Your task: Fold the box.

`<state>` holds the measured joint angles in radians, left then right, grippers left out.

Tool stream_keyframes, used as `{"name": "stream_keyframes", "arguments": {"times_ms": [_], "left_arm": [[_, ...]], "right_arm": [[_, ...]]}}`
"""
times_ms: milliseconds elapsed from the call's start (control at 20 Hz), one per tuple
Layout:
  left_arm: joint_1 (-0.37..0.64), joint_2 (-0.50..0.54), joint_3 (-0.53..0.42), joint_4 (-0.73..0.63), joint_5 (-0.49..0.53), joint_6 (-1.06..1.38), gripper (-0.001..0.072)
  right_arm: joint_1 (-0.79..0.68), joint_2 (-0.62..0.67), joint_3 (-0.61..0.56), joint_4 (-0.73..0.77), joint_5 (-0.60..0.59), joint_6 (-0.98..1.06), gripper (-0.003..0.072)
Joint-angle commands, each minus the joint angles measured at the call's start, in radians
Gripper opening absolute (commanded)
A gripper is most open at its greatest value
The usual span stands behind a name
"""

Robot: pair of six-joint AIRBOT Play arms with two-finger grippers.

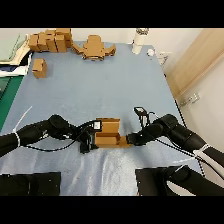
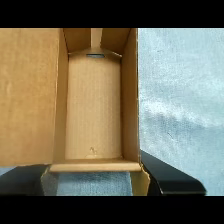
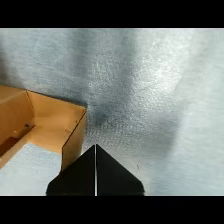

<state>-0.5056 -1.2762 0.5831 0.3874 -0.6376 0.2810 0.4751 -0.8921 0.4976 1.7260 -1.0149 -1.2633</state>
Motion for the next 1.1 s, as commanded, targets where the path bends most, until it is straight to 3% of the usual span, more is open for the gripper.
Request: {"name": "stream_keyframes", "arguments": {"times_ms": [0,550,800,1000,1050], "left_arm": [[0.0,0.0,0.001,0.002,0.0,0.002,0.0519],[0.0,0.0,0.001,0.002,0.0,0.002,0.0519],[0.0,0.0,0.001,0.002,0.0,0.002,0.0519],[0.0,0.0,0.001,0.002,0.0,0.002,0.0519],[0.0,0.0,0.001,0.002,0.0,0.002,0.0519]], "right_arm": [[0.0,0.0,-0.001,-0.044,-0.014,0.024,0.0003],[0.001,0.003,-0.033,0.144,0.005,-0.037,0.0003],[0.001,0.08,0.013,0.167,-0.019,-0.035,0.0003],[0.001,0.098,0.014,0.268,-0.006,-0.055,0.0005],[0.001,0.098,0.015,0.284,-0.001,-0.059,0.0043]]}}
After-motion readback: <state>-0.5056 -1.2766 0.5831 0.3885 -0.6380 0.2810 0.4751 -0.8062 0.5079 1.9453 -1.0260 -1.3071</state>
